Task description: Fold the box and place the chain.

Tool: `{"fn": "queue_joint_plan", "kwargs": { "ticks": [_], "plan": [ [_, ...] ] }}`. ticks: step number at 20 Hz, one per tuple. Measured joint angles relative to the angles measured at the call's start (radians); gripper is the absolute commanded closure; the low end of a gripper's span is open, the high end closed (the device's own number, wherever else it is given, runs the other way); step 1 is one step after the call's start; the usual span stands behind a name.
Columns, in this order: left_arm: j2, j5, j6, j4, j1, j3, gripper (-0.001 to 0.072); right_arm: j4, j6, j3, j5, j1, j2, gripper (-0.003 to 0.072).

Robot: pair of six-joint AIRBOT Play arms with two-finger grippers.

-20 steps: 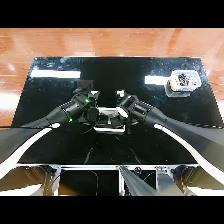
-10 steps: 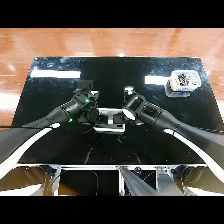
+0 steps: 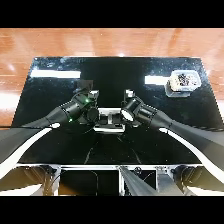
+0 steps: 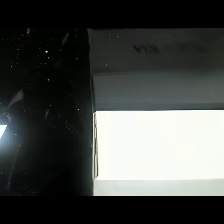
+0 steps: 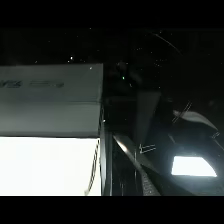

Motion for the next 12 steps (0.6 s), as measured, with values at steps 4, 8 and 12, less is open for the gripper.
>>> {"fn": "queue_joint_plan", "kwargs": {
  "ticks": [4,8,12],
  "plan": [
    [0.0,-0.001,-0.001,0.0,0.0,0.0,0.0687,0.011,-0.024,-0.001,-0.013,-0.008,-0.005,0.0449],
    [0.0,-0.001,0.0,0.0,0.0,0.0,0.0687,0.024,-0.053,-0.001,-0.031,-0.011,-0.006,0.0583],
    [0.0,-0.002,0.002,0.0,0.0,0.0,0.0687,0.029,-0.087,-0.001,-0.038,-0.011,-0.006,0.0658]
  ]
}}
